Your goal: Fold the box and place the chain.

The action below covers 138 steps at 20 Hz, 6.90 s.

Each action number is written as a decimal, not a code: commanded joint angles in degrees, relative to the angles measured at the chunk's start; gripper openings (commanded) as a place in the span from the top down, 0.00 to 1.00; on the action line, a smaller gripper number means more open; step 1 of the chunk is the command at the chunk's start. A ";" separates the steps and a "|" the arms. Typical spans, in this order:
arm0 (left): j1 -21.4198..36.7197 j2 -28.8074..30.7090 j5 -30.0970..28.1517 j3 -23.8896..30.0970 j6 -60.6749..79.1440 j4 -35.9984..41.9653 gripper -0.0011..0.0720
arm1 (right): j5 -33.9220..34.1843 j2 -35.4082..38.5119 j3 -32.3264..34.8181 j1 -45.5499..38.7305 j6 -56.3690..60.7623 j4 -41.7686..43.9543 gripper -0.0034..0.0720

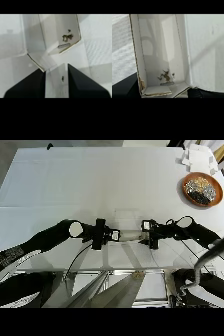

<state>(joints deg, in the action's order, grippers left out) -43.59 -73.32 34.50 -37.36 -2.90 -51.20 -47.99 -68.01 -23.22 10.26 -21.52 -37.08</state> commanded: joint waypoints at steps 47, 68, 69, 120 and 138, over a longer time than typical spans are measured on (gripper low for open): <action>-4.48 -2.62 -8.98 0.00 0.04 13.07 0.39 | -0.02 0.02 -0.04 -0.02 0.00 0.02 0.42; 8.39 17.14 14.14 0.02 -46.45 -16.26 0.98 | -0.02 0.02 -0.04 -0.02 0.00 0.02 0.42; 10.19 19.04 15.76 0.02 -50.29 -17.18 0.98 | -0.02 0.02 -0.04 -0.02 0.00 0.02 0.42; 5.27 5.97 1.07 5.42 -61.59 23.43 0.77 | -0.02 0.04 -0.04 -0.02 0.00 0.02 0.42; 0.44 1.57 1.20 1.33 -71.84 18.91 0.42 | -0.02 0.02 -0.04 -0.02 0.00 0.02 0.42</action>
<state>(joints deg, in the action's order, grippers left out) -42.13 -70.70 36.21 -34.94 -70.91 -30.13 -48.01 -68.01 -23.22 10.26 -21.54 -37.08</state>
